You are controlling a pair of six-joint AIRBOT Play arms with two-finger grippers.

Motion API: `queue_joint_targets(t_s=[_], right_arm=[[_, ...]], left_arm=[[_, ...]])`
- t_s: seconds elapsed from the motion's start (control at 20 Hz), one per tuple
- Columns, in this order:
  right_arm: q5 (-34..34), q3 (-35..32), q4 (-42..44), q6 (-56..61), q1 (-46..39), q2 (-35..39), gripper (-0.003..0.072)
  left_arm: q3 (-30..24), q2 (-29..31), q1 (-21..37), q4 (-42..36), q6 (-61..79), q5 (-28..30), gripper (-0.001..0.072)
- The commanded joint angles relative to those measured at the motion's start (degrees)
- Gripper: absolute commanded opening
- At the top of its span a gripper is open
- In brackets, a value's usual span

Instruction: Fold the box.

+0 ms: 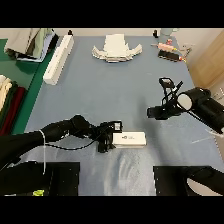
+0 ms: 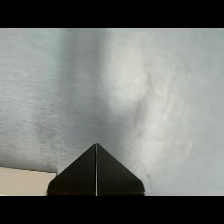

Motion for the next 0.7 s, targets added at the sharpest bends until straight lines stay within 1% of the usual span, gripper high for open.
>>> queue_joint_targets(t_s=[0.0,0.05,0.1,0.15,0.3,0.35,0.45,0.5,0.55,0.65], right_arm=[[3.8,1.6,-1.3,13.7,-0.7,-4.5,0.0003],[2.9,1.5,-1.3,15.3,-0.7,-4.9,0.0003],[1.5,1.5,-1.3,15.9,-0.7,-5.0,0.0003],[0.5,1.5,-1.3,15.9,-0.7,-5.0,0.0002],[-0.7,1.5,-1.3,15.9,-0.7,-5.0,0.0003],[-0.9,1.5,-1.3,15.9,-0.7,-5.0,0.0003],[-1.4,1.5,-1.3,15.9,-0.7,-5.0,0.0003],[-1.9,1.5,-1.3,15.8,-0.7,-5.0,0.0002],[-2.6,1.5,-1.3,15.8,-0.7,-5.0,0.0002],[-4.0,1.5,-1.3,15.8,-0.7,-5.1,0.0002]], left_arm=[[0.1,1.0,1.3,0.3,-4.5,0.9,0.0483],[0.1,1.9,2.5,0.9,-8.5,1.0,0.0483],[0.1,3.3,4.4,3.5,-14.1,0.8,0.0483],[0.1,5.1,6.6,7.6,-20.4,0.5,0.0483],[0.1,12.8,16.5,26.3,-40.7,-3.0,0.0483],[0.1,15.7,20.6,32.4,-47.2,-3.7,0.0483],[0.1,20.9,29.6,41.9,-57.4,-3.8,0.0483],[0.1,22.7,34.4,44.2,-60.0,-3.5,0.0483],[0.1,24.0,39.6,44.4,-60.5,-3.0,0.0483],[0.2,24.1,48.3,44.6,-60.0,-1.7,0.0483]])
